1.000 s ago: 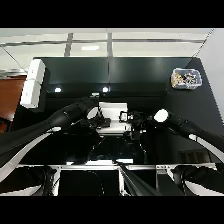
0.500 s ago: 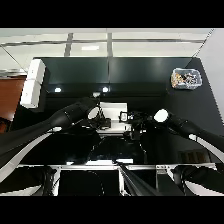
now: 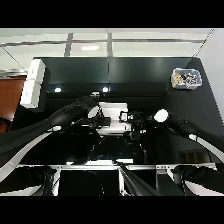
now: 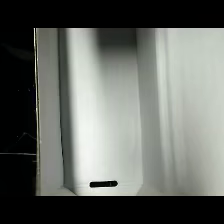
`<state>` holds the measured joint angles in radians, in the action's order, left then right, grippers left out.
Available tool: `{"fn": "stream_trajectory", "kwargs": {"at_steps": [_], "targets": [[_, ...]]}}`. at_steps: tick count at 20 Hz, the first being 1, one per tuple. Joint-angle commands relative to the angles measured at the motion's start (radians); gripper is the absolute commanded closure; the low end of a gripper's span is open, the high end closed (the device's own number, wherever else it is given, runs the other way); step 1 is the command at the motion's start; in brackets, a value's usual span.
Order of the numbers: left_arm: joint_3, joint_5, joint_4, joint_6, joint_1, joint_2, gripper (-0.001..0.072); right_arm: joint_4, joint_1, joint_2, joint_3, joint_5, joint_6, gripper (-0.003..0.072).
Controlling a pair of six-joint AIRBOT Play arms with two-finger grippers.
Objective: Fold the box and place the chain.
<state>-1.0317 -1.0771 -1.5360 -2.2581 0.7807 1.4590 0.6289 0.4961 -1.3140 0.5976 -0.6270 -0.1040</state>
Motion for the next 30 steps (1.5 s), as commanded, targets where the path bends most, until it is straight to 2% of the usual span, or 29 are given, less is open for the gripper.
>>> {"fn": "stream_trajectory", "kwargs": {"at_steps": [1, 9, 14, 15, 16, 17, 19, 21, 24, 26, 28, 30], "targets": [[-0.001, 0.007, 0.000, 0.003, 0.000, 0.000, 0.0684, 0.000, 0.000, 0.000, 0.001, 0.002, 0.000, -0.0016], [-0.001, -0.005, 0.004, 0.003, 0.001, 0.000, 0.0684, 0.137, -0.042, 0.138, 0.002, -0.116, 0.092, -0.0015], [-0.001, -0.004, 0.005, 0.003, 0.001, 0.000, 0.0683, 0.130, -0.060, 0.152, 0.002, -0.127, 0.092, 0.0027], [-0.001, -0.004, 0.008, 0.003, 0.001, 0.000, 0.0683, 0.127, -0.060, 0.152, 0.002, -0.137, 0.092, 0.0233], [-0.001, -0.004, 0.008, 0.003, 0.001, 0.000, 0.0683, 0.124, -0.060, 0.152, 0.002, -0.151, 0.092, 0.0373], [-0.001, -0.004, 0.008, 0.003, 0.001, 0.000, 0.0683, 0.123, -0.060, 0.152, 0.002, -0.166, 0.093, 0.0458], [-0.001, 0.000, 0.008, 0.004, 0.001, 0.000, 0.0683, 0.089, -0.060, 0.151, 0.002, -0.174, 0.092, 0.0457], [-0.001, -0.001, 0.008, 0.003, 0.001, 0.000, 0.0682, 0.018, -0.060, 0.143, 0.002, -0.173, 0.092, 0.0551], [-0.001, 0.000, 0.008, 0.003, 0.001, 0.000, 0.0683, -0.097, -0.055, 0.102, 0.002, -0.153, 0.089, 0.0556], [-0.001, 0.000, 0.008, 0.003, 0.001, 0.000, 0.0683, -0.142, -0.031, 0.073, 0.002, -0.093, 0.088, 0.0555], [-0.001, 0.000, 0.008, 0.003, 0.000, 0.000, 0.0683, -0.166, 0.002, 0.051, 0.002, -0.031, 0.089, 0.0555], [-0.001, 0.000, 0.008, 0.003, 0.000, 0.000, 0.0683, -0.165, 0.018, 0.036, 0.002, -0.021, 0.089, 0.0555]]}}
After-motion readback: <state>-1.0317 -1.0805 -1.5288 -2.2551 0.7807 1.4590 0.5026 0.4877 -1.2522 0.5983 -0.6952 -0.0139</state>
